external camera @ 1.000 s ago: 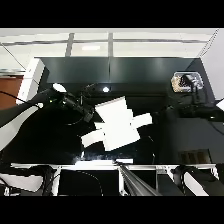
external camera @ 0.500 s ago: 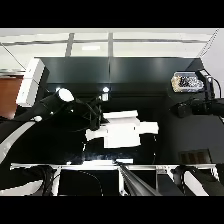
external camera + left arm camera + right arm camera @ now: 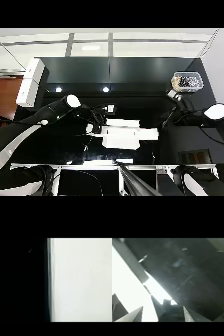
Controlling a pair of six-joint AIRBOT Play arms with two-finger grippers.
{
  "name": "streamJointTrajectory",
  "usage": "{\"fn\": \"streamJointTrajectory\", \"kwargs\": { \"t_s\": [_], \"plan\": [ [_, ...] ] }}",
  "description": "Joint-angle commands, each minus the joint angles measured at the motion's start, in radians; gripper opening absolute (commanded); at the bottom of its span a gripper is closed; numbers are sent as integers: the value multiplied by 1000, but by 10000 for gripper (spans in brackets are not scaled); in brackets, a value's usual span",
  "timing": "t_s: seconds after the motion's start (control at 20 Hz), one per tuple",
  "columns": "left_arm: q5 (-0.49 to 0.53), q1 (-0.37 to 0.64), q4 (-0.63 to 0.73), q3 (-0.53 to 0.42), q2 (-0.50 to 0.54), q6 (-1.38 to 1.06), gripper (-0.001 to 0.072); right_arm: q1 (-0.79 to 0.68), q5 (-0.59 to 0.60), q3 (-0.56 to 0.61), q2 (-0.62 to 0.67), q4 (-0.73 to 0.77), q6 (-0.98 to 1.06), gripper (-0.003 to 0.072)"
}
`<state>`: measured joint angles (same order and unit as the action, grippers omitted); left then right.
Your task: Fold the box and place the chain.
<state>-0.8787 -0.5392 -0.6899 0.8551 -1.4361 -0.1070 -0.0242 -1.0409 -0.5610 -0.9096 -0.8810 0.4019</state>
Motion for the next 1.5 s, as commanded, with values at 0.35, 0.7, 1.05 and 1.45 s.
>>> {"fn": "streamJointTrajectory", "kwargs": {
  "t_s": [0.35,0.7,1.05,1.45],
  "plan": [
    [5,-3,-9,0,-1,36,24,290,14,146,0,1,-235,580],
    [5,-3,-9,0,-1,36,24,436,105,146,-5,-6,-307,579],
    [5,-3,-9,0,-1,36,24,536,195,146,-31,-6,-308,579],
    [5,-3,-9,0,-1,36,24,548,234,146,-43,16,-305,579]
  ]
}}
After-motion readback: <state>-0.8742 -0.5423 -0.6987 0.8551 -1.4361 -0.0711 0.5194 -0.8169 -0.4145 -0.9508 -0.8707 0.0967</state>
